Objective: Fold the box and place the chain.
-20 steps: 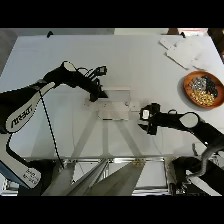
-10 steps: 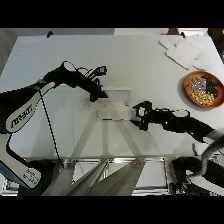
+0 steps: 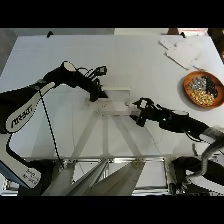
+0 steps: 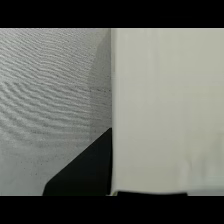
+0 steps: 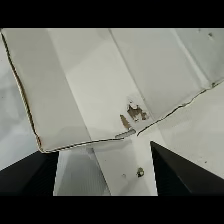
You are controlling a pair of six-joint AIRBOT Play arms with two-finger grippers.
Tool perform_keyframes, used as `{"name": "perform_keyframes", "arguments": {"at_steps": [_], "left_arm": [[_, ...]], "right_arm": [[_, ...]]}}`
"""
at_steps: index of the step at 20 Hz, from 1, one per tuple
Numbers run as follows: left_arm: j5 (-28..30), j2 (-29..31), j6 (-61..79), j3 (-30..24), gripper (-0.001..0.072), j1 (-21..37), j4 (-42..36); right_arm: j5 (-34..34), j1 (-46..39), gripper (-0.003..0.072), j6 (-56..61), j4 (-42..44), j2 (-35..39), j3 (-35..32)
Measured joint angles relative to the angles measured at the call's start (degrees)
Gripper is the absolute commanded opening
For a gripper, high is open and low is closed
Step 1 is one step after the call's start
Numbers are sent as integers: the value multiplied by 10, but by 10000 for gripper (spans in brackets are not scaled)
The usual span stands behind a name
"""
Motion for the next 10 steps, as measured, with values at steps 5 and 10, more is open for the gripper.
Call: {"name": "perform_keyframes", "arguments": {"at_steps": [5,10], "left_arm": [[0,0,0,0,9,0,0],[0,0,0,0,9,0,0]], "right_arm": [[3,0,618,-1,19,-1,9],[7,0,618,20,22,-4,36]]}}
